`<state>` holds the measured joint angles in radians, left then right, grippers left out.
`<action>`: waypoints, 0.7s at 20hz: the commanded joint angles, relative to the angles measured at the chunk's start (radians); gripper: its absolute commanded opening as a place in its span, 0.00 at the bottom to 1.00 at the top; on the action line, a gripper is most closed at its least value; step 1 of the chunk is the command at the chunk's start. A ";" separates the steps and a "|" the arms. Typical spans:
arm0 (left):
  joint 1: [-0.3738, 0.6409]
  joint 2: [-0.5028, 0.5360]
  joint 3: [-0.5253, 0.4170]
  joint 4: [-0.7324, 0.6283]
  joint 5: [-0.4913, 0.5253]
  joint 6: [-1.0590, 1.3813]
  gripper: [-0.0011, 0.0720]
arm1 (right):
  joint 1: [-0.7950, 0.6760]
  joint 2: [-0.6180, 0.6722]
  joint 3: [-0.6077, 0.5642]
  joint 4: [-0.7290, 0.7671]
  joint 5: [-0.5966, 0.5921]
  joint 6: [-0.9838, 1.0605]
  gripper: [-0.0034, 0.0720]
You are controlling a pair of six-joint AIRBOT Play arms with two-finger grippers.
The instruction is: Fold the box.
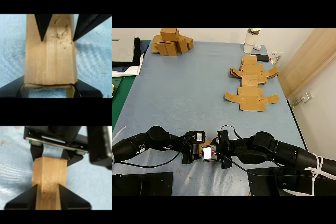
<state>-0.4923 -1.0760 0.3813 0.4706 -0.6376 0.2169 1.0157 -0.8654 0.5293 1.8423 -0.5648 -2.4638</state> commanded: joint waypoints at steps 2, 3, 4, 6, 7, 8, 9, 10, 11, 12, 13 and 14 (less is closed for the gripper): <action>-0.001 0.001 0.000 0.000 0.000 0.000 0.73 | 0.001 0.031 0.003 -0.031 0.003 0.016 0.41; -0.001 0.001 0.000 0.000 0.000 0.000 0.73 | 0.001 0.035 0.003 -0.047 0.003 0.031 0.41; 0.000 0.001 0.000 0.000 0.000 0.000 0.73 | 0.001 0.039 0.003 -0.059 0.003 0.044 0.41; 0.000 0.001 0.000 0.000 0.000 0.000 0.73 | 0.001 0.048 0.003 -0.067 0.007 0.048 0.41; 0.000 0.001 0.000 0.000 0.000 0.000 0.73 | 0.001 0.053 0.004 -0.067 0.008 0.048 0.36; 0.000 0.001 0.000 0.000 0.001 0.000 0.73 | 0.001 0.056 0.004 -0.067 0.008 0.048 0.33; -0.001 0.001 0.000 0.000 0.000 0.000 0.73 | 0.001 0.056 0.003 -0.068 0.007 0.048 0.33; 0.000 0.001 0.000 0.000 0.000 0.000 0.73 | 0.001 0.055 0.003 -0.075 0.008 0.048 0.33; 0.000 0.001 0.000 0.000 0.000 0.000 0.73 | 0.000 0.053 0.003 -0.079 0.008 0.048 0.32; 0.000 0.001 0.000 0.000 0.000 0.000 0.73 | 0.000 0.048 0.003 -0.085 0.008 0.048 0.25; -0.001 0.001 0.000 0.000 0.000 0.000 0.73 | 0.000 0.040 0.003 -0.085 0.007 0.056 0.25; 0.000 0.001 0.000 0.000 0.000 0.000 0.73 | 0.000 0.029 0.003 -0.085 0.006 0.063 0.25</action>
